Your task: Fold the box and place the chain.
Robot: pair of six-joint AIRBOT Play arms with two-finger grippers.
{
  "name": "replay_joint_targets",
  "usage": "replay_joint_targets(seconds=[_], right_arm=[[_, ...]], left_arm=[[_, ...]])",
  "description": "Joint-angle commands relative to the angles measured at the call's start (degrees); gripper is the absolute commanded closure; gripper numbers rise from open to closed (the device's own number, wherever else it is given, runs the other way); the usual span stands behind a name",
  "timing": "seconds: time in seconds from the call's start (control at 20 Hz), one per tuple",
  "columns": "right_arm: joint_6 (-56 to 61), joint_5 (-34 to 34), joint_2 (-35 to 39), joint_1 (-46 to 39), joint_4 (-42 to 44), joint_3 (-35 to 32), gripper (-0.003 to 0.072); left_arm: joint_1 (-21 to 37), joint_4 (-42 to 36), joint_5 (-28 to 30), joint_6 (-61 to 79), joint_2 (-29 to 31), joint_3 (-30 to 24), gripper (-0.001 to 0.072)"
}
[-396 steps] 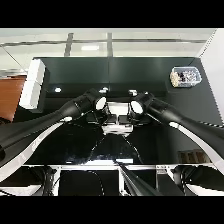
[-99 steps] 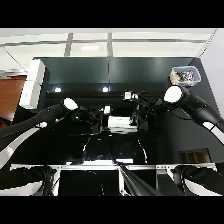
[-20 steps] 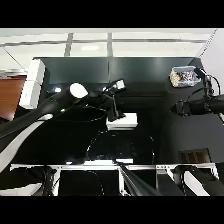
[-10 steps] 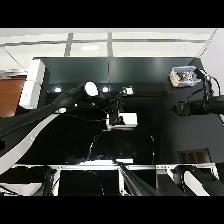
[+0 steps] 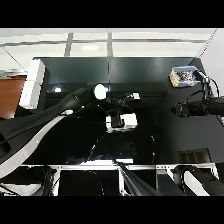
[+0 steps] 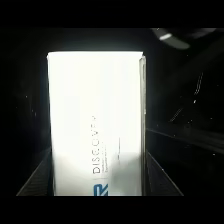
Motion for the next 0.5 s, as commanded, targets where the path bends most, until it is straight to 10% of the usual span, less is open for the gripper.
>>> replay_joint_targets(seconds=[0.0,0.1,0.25,0.45], right_arm=[[0.04,-0.07,0.0,0.0,0.04,-0.04,0.0668],[0.04,-0.07,0.02,0.0,0.04,-0.04,0.0668],[0.02,-0.07,0.02,0.0,0.02,-0.04,0.0668],[0.02,0.11,0.02,0.0,0.02,-0.04,0.0668]], left_arm=[[-3.89,11.39,0.0,-12.5,-2.27,2.6,0.0003],[-6.21,18.45,-0.17,-17.53,-3.37,3.48,0.0009],[-6.51,22.29,-5.57,-19.76,-2.89,6.51,0.0382],[0.5,22.73,-15.04,-28.85,4.52,8.04,0.0382]])
